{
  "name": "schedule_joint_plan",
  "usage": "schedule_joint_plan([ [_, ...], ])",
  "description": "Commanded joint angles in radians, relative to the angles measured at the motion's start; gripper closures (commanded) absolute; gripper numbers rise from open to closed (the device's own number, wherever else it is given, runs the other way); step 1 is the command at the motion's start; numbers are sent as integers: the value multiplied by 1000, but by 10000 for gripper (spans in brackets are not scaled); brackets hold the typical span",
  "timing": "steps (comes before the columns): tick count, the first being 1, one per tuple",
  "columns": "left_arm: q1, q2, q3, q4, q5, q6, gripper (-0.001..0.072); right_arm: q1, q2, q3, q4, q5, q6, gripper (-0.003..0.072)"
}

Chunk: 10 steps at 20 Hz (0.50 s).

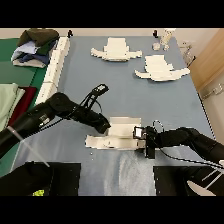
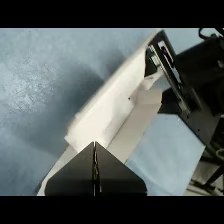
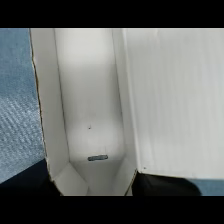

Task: Fold the box.

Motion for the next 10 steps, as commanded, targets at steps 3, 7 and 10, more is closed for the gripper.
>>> schedule_joint_plan([
  [3, -9, 273, -38, 306, -161, 56, 699, 1, -1, -1, 0, 0, 1, 280],
  [7, -14, 296, -98, 344, -168, 245, 699, 1, -1, -1, 0, 0, 1, 281],
  [10, -10, 274, -153, 349, -141, 411, 698, 1, -1, -1, 0, 0, 1, 280],
])
